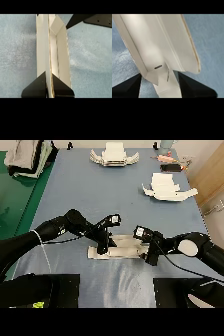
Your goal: Fold the box.
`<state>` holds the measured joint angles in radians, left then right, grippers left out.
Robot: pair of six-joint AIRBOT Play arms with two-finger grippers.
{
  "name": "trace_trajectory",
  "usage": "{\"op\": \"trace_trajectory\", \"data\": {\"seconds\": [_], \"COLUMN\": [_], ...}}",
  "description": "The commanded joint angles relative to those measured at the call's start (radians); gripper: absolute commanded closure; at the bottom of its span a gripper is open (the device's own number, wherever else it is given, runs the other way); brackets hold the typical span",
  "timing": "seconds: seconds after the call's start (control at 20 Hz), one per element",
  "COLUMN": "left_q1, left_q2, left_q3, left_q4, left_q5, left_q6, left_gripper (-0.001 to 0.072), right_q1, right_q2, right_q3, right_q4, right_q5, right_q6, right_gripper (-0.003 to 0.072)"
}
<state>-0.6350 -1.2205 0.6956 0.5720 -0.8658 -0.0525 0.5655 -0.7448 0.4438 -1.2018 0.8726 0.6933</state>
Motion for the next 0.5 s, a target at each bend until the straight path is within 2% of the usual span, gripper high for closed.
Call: {"op": "trace_trajectory", "data": {"seconds": [0.0,0.15,0.45], "left_q1": [0.000,0.000,0.000], "left_q2": [0.000,0.000,0.000], "left_q3": [0.000,0.000,0.000], "left_q4": [0.000,0.000,0.000], "left_q5": [0.000,0.000,0.000], "left_q6": [0.000,0.000,0.000], "left_gripper": [0.0694,0.0694,0.0694], "right_q1": [-0.173,-0.173,-0.173], "right_q2": [-0.064,-0.098,-0.072], "right_q3": [-0.002,0.000,0.000], "right_q4": [0.292,0.290,0.286], "right_q5": [0.035,0.027,0.051], "right_q6": [-0.457,-0.445,-0.405], "right_gripper": [-0.0034,-0.0033,-0.0028]}}
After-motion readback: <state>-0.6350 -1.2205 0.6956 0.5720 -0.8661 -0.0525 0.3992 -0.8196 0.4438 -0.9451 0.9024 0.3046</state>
